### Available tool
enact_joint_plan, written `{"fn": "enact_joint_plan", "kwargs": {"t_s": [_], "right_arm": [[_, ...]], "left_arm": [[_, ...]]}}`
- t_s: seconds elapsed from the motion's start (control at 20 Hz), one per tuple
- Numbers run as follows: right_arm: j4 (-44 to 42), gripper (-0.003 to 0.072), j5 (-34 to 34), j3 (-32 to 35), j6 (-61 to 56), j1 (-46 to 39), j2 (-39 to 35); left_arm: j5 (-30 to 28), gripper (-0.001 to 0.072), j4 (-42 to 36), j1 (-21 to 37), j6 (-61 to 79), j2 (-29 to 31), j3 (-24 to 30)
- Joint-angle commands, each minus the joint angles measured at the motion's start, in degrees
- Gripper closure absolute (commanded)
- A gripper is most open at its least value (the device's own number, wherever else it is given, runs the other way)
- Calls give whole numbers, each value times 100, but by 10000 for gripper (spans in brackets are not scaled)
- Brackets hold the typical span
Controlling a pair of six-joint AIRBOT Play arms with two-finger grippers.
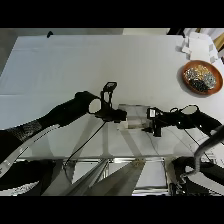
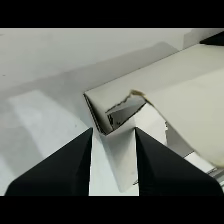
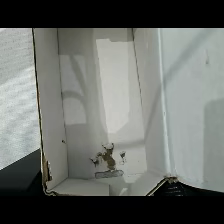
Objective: Fold the box and place the chain.
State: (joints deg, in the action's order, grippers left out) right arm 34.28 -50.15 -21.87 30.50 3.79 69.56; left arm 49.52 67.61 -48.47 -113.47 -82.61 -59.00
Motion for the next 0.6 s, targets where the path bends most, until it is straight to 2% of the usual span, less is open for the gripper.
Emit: {"fn": "enact_joint_plan", "kwargs": {"t_s": [0.0,0.3,0.55], "right_arm": [[0,392,0,0,0,2,-2],[0,392,0,0,0,0,-2],[0,392,0,0,0,2,-2]], "left_arm": [[518,410,507,-92,-557,-142,-319],[1005,409,533,-372,-813,-697,-791],[1036,410,535,-448,-1226,-874,-938]]}}
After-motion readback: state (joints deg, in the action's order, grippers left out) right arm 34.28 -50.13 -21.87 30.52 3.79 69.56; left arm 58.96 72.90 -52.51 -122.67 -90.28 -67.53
